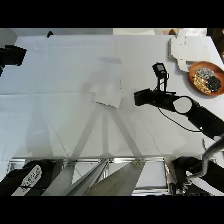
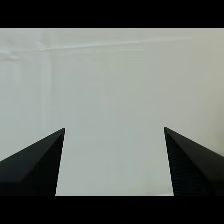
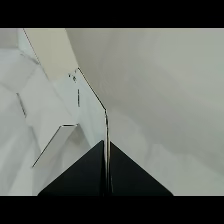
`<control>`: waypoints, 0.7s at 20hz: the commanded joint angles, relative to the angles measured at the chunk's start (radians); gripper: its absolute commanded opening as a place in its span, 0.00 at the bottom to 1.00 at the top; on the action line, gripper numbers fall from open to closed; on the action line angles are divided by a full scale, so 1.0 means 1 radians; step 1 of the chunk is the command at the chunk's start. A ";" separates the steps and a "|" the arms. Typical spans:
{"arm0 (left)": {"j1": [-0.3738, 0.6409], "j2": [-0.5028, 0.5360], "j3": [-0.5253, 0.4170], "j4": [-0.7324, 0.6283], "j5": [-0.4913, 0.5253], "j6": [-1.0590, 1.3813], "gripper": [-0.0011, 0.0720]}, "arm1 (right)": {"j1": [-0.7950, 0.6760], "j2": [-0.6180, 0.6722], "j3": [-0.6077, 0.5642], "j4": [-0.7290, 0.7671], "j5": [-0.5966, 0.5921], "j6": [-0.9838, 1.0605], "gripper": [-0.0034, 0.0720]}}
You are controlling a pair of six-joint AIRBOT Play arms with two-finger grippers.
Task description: Fold the box and place the chain.
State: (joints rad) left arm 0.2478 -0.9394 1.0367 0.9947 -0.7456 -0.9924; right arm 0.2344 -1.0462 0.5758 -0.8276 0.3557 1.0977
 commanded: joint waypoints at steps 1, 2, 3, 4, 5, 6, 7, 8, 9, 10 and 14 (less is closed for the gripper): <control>0.000 0.001 0.001 0.000 0.000 0.000 0.97 | 0.015 0.002 -0.075 -0.078 -0.091 0.024 0.07; 0.000 0.001 0.001 0.000 0.000 0.000 0.97 | 0.014 -0.003 -0.080 -0.097 -0.108 0.023 0.06; 0.000 0.001 0.001 0.000 0.000 0.000 0.97 | 0.015 -0.012 -0.080 -0.111 -0.122 0.023 0.06; 0.000 0.001 0.001 0.000 0.000 0.000 0.97 | 0.014 -0.024 -0.080 -0.112 -0.141 0.020 0.06; 0.000 0.001 0.001 0.000 0.000 0.000 0.97 | 0.015 -0.036 -0.080 -0.112 -0.153 0.020 0.06; 0.000 0.001 0.001 0.000 0.000 0.000 0.97 | 0.015 -0.049 -0.080 -0.111 -0.161 0.020 0.06; 0.000 0.001 0.001 0.000 0.000 0.000 0.97 | 0.015 -0.058 -0.080 -0.112 -0.161 0.020 0.06; 0.000 0.001 0.001 0.000 0.000 0.000 0.97 | 0.015 -0.060 -0.080 -0.111 -0.158 0.020 0.06; 0.000 0.001 0.001 0.000 0.000 0.000 0.97 | 0.015 -0.060 -0.080 -0.111 -0.158 0.020 0.06; 0.000 0.001 0.001 0.000 0.000 0.000 0.97 | 0.015 -0.060 -0.080 -0.111 -0.158 0.019 0.06; 0.000 0.001 0.001 0.000 0.000 0.000 0.97 | 0.015 -0.060 -0.080 -0.111 -0.151 -0.007 0.06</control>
State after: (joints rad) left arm 0.2478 -0.9394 1.0367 0.9947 -0.7452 -0.9920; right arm 0.2481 -1.1034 0.4965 -0.9360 0.2062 1.1027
